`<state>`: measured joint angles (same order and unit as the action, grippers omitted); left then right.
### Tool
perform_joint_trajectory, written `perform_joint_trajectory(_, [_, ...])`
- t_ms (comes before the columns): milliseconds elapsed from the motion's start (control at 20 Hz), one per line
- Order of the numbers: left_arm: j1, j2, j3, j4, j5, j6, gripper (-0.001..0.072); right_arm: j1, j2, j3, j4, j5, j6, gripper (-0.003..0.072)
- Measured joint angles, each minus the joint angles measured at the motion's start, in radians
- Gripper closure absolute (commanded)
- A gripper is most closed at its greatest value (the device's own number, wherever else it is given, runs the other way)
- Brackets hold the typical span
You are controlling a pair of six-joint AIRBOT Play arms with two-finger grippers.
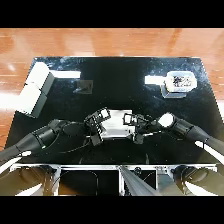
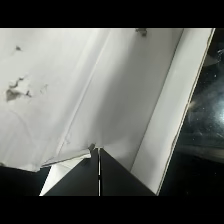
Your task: Fold the box and place the chain.
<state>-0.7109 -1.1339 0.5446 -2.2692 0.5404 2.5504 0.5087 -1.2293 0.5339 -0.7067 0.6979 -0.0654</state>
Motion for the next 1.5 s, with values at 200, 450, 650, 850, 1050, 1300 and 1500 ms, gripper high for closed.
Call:
perform_joint_trajectory(200, [0.001, 0.035, 0.002, 0.017, 0.004, -0.063, 0.0693, 0.000, 0.000, 0.000, 0.000, -0.001, 0.025, 0.0071])
perform_joint_trajectory(450, [0.002, 0.119, 0.002, 0.131, 0.044, -0.207, 0.0693, 0.000, 0.000, 0.000, -0.002, -0.002, 0.036, 0.0071])
perform_joint_trajectory(650, [0.051, 0.191, -0.014, 0.236, 0.112, -0.407, 0.0692, 0.000, 0.000, 0.000, -0.004, -0.002, 0.039, 0.0071])
perform_joint_trajectory(850, [0.176, 0.295, -0.046, 0.277, 0.207, -0.517, 0.0692, 0.000, 0.000, 0.000, -0.005, -0.002, 0.039, 0.0071])
perform_joint_trajectory(1050, [0.391, 0.378, -0.074, 0.303, 0.349, -0.624, 0.0692, 0.000, 0.000, 0.000, -0.005, -0.003, 0.039, 0.0071])
perform_joint_trajectory(1300, [0.621, 0.349, -0.155, 0.218, 0.509, -0.818, 0.0691, 0.000, 0.000, 0.000, -0.005, -0.005, 0.039, 0.0071])
perform_joint_trajectory(1500, [0.643, 0.306, -0.182, 0.124, 0.486, -0.858, 0.0690, 0.000, 0.000, 0.000, -0.003, -0.006, 0.040, 0.0071])
